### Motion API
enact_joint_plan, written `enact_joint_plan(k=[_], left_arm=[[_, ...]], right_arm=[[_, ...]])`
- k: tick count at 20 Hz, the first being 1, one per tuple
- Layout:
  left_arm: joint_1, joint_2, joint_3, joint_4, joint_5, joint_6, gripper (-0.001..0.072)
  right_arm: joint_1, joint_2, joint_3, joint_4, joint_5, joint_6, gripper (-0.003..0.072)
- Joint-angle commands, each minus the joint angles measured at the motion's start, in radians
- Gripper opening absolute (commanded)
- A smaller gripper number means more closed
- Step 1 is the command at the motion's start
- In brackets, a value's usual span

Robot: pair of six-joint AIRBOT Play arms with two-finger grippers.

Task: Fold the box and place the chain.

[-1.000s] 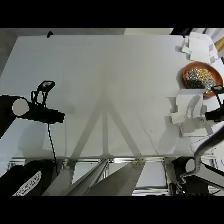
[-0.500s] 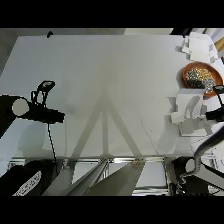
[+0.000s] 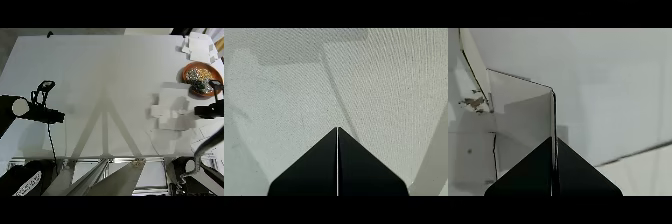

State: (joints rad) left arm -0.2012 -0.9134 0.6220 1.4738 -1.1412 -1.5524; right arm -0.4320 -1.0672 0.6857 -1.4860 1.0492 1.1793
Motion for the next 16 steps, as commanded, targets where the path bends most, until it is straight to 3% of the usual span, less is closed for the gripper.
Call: enact_joint_plan(k=[1, 8, 12, 16], left_arm=[[0.000, 0.001, -0.001, 0.000, 0.000, 0.000, 0.0010], [0.000, 0.001, -0.001, 0.000, 0.000, 0.000, 0.0010], [0.000, 0.001, -0.001, 0.000, 0.000, 0.000, 0.0010], [0.000, 0.000, -0.001, -0.003, 0.001, 0.000, 0.0010]], right_arm=[[0.117, 0.086, -0.054, 0.213, 0.022, -0.033, 0.0018], [0.462, 0.265, -0.196, 0.402, -0.115, -0.009, 0.0018], [0.660, 0.266, -0.254, 0.384, -0.260, 0.103, 0.0018], [0.761, 0.265, -0.270, 0.364, -0.313, 0.138, 0.0018]])
